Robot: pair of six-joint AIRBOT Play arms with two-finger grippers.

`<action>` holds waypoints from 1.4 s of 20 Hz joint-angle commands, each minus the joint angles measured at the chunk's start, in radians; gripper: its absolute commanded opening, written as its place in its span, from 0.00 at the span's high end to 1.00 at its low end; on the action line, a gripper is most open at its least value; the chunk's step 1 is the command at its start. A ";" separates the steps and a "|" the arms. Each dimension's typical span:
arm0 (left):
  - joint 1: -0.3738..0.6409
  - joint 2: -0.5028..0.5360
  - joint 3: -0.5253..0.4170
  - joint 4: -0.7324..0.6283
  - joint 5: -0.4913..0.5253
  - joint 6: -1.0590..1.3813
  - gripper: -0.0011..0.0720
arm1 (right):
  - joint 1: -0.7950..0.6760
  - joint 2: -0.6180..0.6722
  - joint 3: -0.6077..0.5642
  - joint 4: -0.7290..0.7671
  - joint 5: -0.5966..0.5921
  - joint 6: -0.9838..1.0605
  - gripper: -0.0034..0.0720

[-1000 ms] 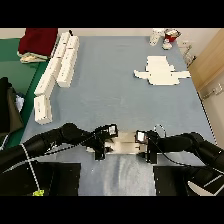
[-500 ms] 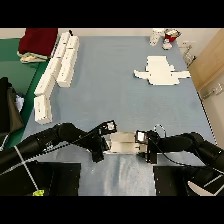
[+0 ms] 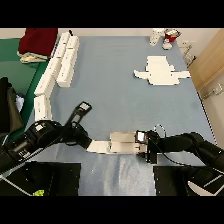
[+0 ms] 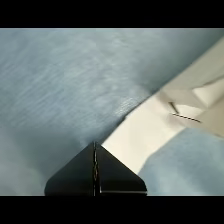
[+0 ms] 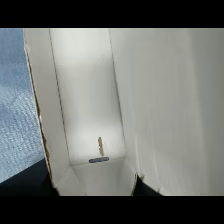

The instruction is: Fold the box.

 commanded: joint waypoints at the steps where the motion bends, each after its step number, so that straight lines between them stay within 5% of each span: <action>1: 0.150 0.024 -0.002 0.155 -0.166 -0.223 0.97 | 0.000 0.001 0.001 0.000 0.000 0.000 0.25; 6: 0.295 -0.039 -0.077 -0.336 -0.035 0.080 0.97 | 0.000 0.001 0.001 0.000 0.000 0.000 0.25; 13: 0.076 -0.188 -0.142 -0.682 0.206 0.227 0.97 | 0.000 0.001 0.001 0.000 0.000 0.000 0.25; 28: 0.017 -0.176 -0.033 -0.687 0.130 0.225 0.96 | 0.000 0.001 0.001 0.000 0.000 0.000 0.25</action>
